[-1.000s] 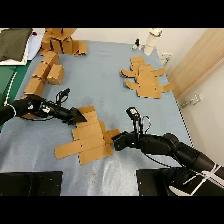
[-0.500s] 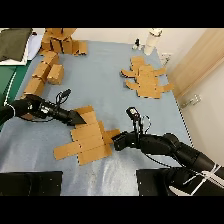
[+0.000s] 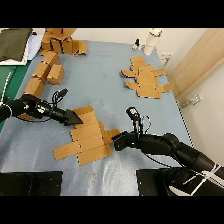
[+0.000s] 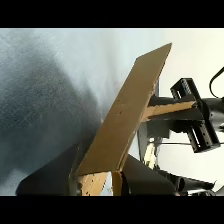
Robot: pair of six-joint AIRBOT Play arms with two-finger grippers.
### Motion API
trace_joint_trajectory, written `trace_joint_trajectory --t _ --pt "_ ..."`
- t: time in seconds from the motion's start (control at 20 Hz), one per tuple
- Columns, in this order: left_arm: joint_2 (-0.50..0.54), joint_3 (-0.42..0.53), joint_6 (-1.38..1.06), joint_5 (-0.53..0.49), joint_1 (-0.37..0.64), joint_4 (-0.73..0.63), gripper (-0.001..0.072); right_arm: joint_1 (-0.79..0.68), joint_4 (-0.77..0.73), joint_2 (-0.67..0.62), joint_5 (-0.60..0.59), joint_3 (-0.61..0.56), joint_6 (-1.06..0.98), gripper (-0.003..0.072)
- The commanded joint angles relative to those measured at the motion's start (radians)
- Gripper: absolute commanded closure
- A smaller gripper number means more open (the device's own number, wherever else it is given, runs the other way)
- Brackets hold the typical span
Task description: Fold the box.
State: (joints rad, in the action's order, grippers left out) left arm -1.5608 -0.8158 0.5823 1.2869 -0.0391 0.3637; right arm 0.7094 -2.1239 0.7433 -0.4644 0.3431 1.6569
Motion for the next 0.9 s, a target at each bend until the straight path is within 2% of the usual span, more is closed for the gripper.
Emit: trace_joint_trajectory --t 0.0,0.05,0.1,0.25,0.3,0.35,0.4,0.45,0.5,0.65,0.85 --pt "-0.008 0.001 -0.015 0.015 -0.010 0.008 0.0428 0.000 0.000 -0.001 0.001 0.000 0.000 0.0685" --pt "-0.012 0.001 -0.023 0.014 -0.011 0.007 0.0568 0.000 0.000 -0.001 0.001 0.000 0.000 0.0686" --pt "-0.014 0.001 -0.034 0.014 -0.011 0.006 0.0616 0.000 0.000 -0.001 0.001 0.000 0.000 0.0686" --pt "-0.023 0.001 -0.048 0.015 -0.011 -0.003 0.0621 0.000 0.000 -0.001 0.001 0.000 0.000 0.0685" --pt "-0.025 0.001 -0.071 0.016 -0.011 -0.003 0.0697 0.000 0.000 -0.001 0.001 0.000 -0.001 0.0685" --pt "-0.025 0.000 -0.089 0.013 -0.011 -0.008 0.0697 0.000 0.000 -0.001 0.001 0.000 0.000 0.0682" --pt "-0.025 0.000 -0.106 0.013 -0.011 -0.023 0.0697 0.000 0.006 -0.001 0.001 0.000 0.000 0.0575" --pt "-0.024 0.000 -0.124 0.015 -0.011 -0.052 0.0698 -0.002 0.028 -0.003 0.001 0.001 -0.001 0.0377" --pt "-0.020 -0.001 -0.126 0.014 -0.016 -0.083 0.0699 -0.011 0.050 -0.005 0.000 0.003 -0.014 0.0321" --pt "0.042 -0.021 -0.196 -0.024 -0.090 -0.098 0.0699 -0.101 0.167 -0.021 -0.064 0.052 -0.141 0.0321" --pt "0.180 -0.007 -0.328 -0.179 -0.257 -0.092 0.0699 -0.281 0.391 -0.079 -0.208 0.198 -0.290 0.0321"
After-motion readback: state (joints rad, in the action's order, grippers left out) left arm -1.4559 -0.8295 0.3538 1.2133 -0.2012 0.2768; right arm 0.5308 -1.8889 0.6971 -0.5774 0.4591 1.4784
